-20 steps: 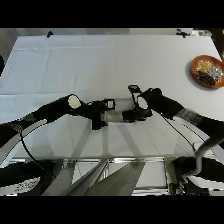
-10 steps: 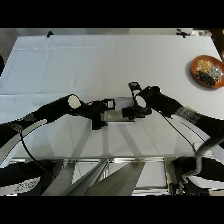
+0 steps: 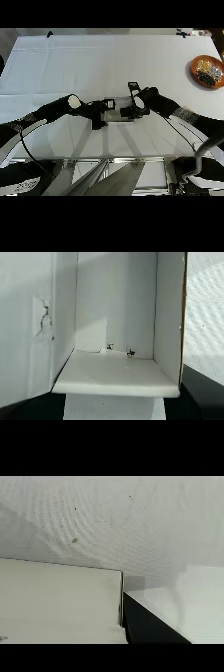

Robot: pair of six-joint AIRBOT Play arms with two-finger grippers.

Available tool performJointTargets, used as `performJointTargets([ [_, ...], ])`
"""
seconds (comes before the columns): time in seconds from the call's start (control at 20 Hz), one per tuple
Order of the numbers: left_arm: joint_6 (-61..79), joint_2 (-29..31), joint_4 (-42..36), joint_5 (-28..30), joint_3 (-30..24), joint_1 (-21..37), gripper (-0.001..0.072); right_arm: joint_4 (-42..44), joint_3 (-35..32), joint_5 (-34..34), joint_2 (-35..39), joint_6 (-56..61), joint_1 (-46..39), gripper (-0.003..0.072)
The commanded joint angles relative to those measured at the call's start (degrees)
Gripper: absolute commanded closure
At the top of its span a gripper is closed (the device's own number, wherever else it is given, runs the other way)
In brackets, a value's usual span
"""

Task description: Fold the box and place the chain.

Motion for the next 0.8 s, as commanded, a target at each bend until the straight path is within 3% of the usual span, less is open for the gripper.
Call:
performJointTargets([
  [0.0,0.0,0.04,0.02,0.0,-0.04,0.0,0.0574,1.16,0.0,0.83,-1.22,0.09,0.9,0.0676],
  [0.2,0.0,0.04,0.0,0.0,-0.04,0.0,0.0575,0.92,0.0,1.36,-1.25,1.29,0.87,0.0657],
  [0.25,0.0,0.04,0.0,0.0,-0.04,0.0,0.0575,0.87,0.0,1.4,-1.25,1.29,0.87,0.0518],
  [0.3,0.0,0.04,0.02,0.0,-0.04,0.0,0.0575,0.9,0.0,1.42,-1.25,1.27,0.87,0.0331],
  [0.35,0.0,0.04,0.0,0.0,-0.04,0.0,0.0574,0.9,0.0,1.42,-1.25,1.29,0.87,0.0305],
  [0.4,0.0,0.04,0.0,0.0,-0.04,0.0,0.0575,0.87,0.0,1.64,-1.25,1.29,0.87,0.0316],
  [0.5,0.0,0.04,0.0,0.0,-0.04,0.0,0.0575,0.87,0.0,1.88,-1.25,1.27,0.87,0.0579],
  [0.55,0.0,0.04,0.02,0.0,-0.04,0.0,0.0575,0.9,0.0,1.92,-1.2,1.22,0.87,0.0664],
  [0.75,0.0,0.04,0.0,0.0,-0.04,0.0,0.0575,0.24,0.0,3.32,-1.18,1.22,0.87,0.0676],
])
